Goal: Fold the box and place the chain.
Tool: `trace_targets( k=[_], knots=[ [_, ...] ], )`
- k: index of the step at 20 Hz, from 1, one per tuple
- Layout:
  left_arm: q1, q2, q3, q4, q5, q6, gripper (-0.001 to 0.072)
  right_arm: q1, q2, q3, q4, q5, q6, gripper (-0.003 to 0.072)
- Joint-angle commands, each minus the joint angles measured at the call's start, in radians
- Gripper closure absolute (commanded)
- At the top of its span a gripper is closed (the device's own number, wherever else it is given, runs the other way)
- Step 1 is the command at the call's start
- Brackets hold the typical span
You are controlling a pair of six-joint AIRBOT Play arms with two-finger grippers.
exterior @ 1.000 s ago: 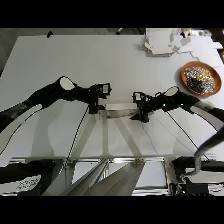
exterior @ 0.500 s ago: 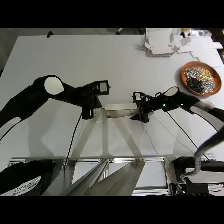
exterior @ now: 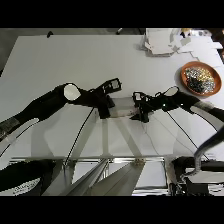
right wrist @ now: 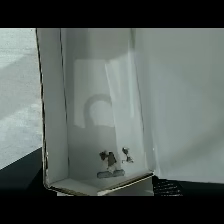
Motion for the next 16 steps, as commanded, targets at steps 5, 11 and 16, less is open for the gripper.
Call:
trace_targets(
  k=[5, 11, 16],
  knots=[
    [0.042, -0.169, 0.0, -0.089, 0.176, -0.14, 0.0707, 0.0, 0.001, 0.0, 0.0, 0.0, 0.0, 0.0297],
    [0.073, -0.084, 0.0, -0.034, 0.08, -0.139, 0.0707, 0.0, 0.001, 0.0, 0.0, 0.0, 0.0, 0.0297],
    [0.122, 0.112, -0.003, 0.132, -0.169, -0.151, 0.0706, 0.0, 0.001, 0.0, 0.0, 0.0, 0.0, 0.0297]
  ],
)
